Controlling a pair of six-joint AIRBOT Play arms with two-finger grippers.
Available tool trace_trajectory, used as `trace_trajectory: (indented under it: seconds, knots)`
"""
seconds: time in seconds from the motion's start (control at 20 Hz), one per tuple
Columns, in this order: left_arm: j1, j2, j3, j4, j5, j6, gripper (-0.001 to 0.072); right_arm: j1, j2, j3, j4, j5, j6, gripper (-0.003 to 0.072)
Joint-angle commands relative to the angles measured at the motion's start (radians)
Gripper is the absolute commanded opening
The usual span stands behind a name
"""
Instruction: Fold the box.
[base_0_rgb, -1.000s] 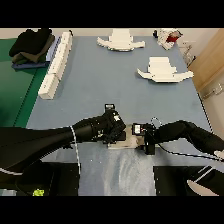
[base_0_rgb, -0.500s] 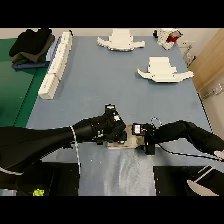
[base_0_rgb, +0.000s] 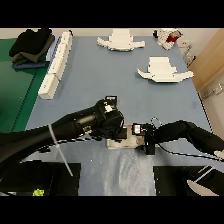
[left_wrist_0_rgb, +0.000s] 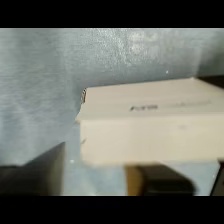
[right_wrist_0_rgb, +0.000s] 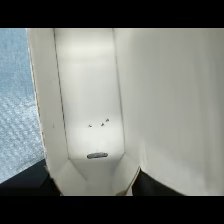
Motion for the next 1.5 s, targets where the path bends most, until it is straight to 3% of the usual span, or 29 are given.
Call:
trace_trajectory:
  seconds: [0.0,0.5,0.75,0.9,0.95,1.0,1.05,1.45]
  knots:
    - [0.001,0.097,0.012,0.004,-0.109,0.168,0.0012,0.001,-0.001,0.0,0.0,0.0,0.0,0.047]
    - [0.0,0.131,-0.008,0.0,-0.003,0.598,0.001,0.001,-0.001,0.0,-0.001,0.0,0.0,0.047]
    - [0.147,0.364,-0.23,-0.019,0.119,0.915,0.001,0.001,-0.001,0.0,-0.002,0.0,0.0,0.047]
    - [0.282,0.453,-0.369,-0.205,0.186,1.411,0.0016,0.001,-0.001,0.0,-0.002,0.0,0.0,0.047]
    - [0.324,0.458,-0.403,-0.28,0.211,1.551,0.0236,0.001,-0.001,0.0,-0.002,0.0,0.0,0.047]
    - [0.361,0.455,-0.438,-0.352,0.249,1.667,0.0648,0.001,-0.001,0.0,-0.002,0.0,0.0,0.047]
    - [0.391,0.452,-0.471,-0.41,0.289,1.763,0.0696,0.001,-0.001,0.0,-0.002,0.0,0.0,0.047]
    - [0.437,0.436,-0.713,-0.803,0.676,2.396,0.0697,0.001,-0.001,0.0,-0.002,0.0,0.0,0.047]
